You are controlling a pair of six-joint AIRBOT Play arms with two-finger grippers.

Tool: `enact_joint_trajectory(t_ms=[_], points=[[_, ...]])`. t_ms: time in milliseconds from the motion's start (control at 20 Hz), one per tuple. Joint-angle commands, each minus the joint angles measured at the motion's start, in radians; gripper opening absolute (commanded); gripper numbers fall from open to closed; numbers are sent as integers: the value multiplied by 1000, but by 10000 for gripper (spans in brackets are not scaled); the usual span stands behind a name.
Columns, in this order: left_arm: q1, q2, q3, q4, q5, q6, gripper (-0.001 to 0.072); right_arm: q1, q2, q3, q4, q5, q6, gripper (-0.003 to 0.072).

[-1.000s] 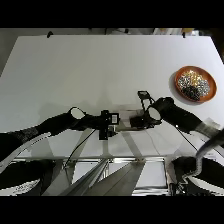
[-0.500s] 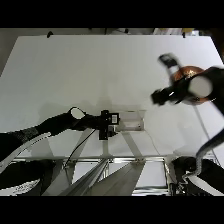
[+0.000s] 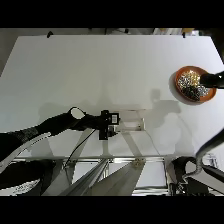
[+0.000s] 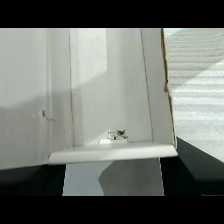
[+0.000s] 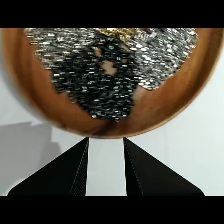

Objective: Fold the box and place the chain.

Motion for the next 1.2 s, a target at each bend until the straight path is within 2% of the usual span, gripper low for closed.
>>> enact_joint_trajectory(t_ms=[0, 250, 500, 800, 950, 1050, 1150], points=[[1, 1, 0, 0, 0, 0, 201, -133, -112, 3, 79, -27, -109, 213], [1, 1, 0, 0, 0, 0, 201, -135, -210, 3, 109, -69, -114, 213], [1, 1, 0, 0, 0, 0, 201, -135, -269, 3, 206, -77, -165, 213], [1, 1, 0, 0, 0, 0, 201, -135, -312, 3, 208, -85, -165, 211], [1, 1, 0, 0, 0, 0, 201, -135, -326, 3, 209, -84, -165, 51], [1, 1, 0, 0, 0, 0, 201, -135, -323, 3, 209, -67, -165, 17], [1, 1, 0, 0, 0, 0, 201, -135, -306, 3, 209, -42, -165, 17]])
